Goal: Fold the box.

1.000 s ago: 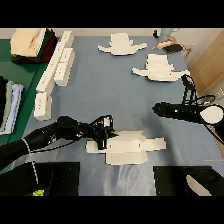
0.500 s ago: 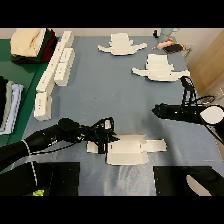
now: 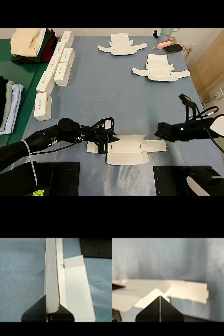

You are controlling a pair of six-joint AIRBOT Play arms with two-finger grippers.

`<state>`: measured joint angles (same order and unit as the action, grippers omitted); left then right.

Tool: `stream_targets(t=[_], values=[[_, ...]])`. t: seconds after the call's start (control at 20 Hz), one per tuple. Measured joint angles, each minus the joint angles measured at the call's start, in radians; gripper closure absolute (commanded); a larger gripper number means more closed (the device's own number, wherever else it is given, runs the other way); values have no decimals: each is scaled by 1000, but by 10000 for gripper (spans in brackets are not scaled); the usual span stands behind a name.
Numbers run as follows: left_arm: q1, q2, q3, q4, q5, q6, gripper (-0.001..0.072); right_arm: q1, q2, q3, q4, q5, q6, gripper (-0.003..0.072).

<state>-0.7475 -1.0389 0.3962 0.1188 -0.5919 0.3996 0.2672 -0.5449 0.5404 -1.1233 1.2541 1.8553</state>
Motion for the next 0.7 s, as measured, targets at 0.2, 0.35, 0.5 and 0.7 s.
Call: stream_targets(t=[0.2,0.35,0.5,0.7], values=[[0,0,0,0,0,0,692,185,28,-2,17,80,-52,686],[0,0,0,0,0,-1,692,406,35,-24,5,85,-160,686],[0,0,0,0,0,-1,692,664,34,-77,-84,-1,-270,474],[0,0,0,0,0,-1,692,952,-18,-145,-324,-124,-347,34]])
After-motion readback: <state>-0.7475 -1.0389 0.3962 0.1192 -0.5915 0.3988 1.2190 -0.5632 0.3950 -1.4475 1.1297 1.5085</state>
